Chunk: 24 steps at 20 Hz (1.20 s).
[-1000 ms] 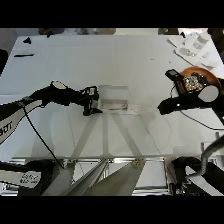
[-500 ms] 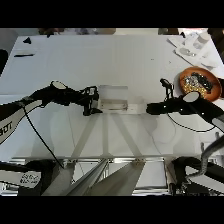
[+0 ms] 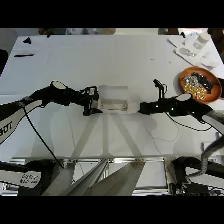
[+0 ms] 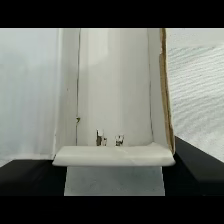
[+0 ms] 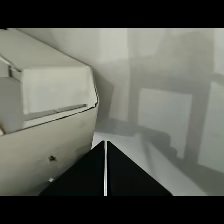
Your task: Fold the box and place the chain.
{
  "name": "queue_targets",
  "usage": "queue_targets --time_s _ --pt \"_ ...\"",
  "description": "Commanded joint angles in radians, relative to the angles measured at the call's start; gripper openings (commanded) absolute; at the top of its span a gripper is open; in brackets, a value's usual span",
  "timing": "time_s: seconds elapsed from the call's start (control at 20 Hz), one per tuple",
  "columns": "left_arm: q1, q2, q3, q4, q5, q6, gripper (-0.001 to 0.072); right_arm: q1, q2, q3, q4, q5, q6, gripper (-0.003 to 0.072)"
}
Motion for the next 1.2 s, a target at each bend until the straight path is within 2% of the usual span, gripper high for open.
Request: queue_targets --time_s 0.0,0.1,0.15,0.3,0.35,0.5,0.6,0.95,1.15 --pt "0.000 0.001 0.000 0.000 0.000 0.000 0.0346 0.031 0.008 0.000 0.114 0.008 -0.039 0.0039" --pt "0.000 0.001 0.000 0.000 0.000 0.000 0.0346 0.030 0.027 0.001 0.145 0.011 -0.034 0.0206" --pt "0.000 0.001 0.000 0.000 0.000 0.000 0.0346 0.030 0.035 0.001 0.167 0.016 -0.035 0.0231" --pt "0.000 0.001 0.000 0.000 0.000 0.000 0.0346 0.038 0.042 0.001 0.222 0.035 -0.035 0.0240" --pt "0.000 0.001 0.000 0.000 0.000 0.000 0.0346 0.051 0.042 0.001 0.226 0.031 -0.035 0.0285" --pt "0.000 0.001 0.000 0.000 0.000 0.000 0.0346 0.093 0.042 0.001 0.225 -0.014 -0.035 0.0301" --pt "0.000 0.001 0.000 0.000 0.000 0.000 0.0346 0.110 0.042 0.001 0.220 -0.065 -0.035 0.0399" --pt "0.000 0.001 0.000 0.000 0.000 0.000 0.0346 0.190 0.042 0.001 0.220 -0.182 -0.035 0.0408" --pt "0.000 0.001 0.000 0.000 0.000 0.000 0.0346 0.223 0.042 0.002 0.216 -0.242 -0.035 0.0450"
